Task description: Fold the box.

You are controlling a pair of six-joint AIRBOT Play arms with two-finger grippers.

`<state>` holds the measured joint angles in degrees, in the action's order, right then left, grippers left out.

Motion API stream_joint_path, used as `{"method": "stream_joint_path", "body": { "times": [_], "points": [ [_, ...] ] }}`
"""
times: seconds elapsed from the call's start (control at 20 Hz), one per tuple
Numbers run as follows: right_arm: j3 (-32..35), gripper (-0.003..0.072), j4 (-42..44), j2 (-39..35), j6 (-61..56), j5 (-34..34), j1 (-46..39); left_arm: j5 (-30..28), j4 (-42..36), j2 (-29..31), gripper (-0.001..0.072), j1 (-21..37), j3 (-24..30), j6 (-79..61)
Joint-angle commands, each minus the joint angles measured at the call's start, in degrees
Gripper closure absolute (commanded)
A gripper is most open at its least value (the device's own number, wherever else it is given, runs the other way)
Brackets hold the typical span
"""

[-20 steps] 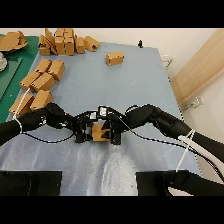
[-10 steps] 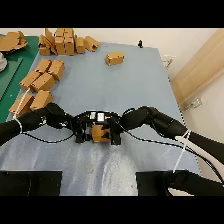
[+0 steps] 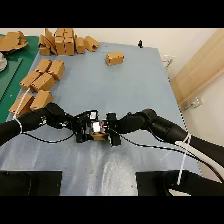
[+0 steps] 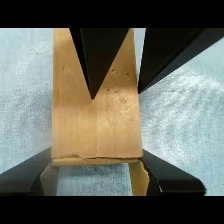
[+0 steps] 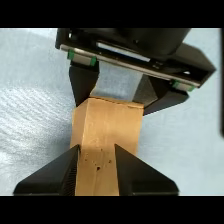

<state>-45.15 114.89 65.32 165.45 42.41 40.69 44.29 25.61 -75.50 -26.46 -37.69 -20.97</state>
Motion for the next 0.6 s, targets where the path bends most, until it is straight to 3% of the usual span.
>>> {"method": "stream_joint_path", "body": {
  "times": [0.0,0.25,0.45,0.55],
  "points": [
    [0.0,0.0336,-2.0,-2.6,-1.1,-1.2,0.5,0.3,0.1,0.0,0.0308,0.0,0.0,-0.2],
    [0.1,0.0338,-2.7,-3.5,-2.5,-0.4,2.7,0.2,0.1,0.0,0.0309,0.0,0.0,-0.2],
    [0.1,0.0407,-5.6,-3.5,-2.6,-3.2,3.4,0.2,0.1,0.0,0.0309,0.0,0.0,-0.2],
    [0.1,0.0406,-6.7,-3.5,-3.5,-3.5,3.4,0.3,0.1,0.0,0.0308,0.0,0.0,-0.2]
  ]
}}
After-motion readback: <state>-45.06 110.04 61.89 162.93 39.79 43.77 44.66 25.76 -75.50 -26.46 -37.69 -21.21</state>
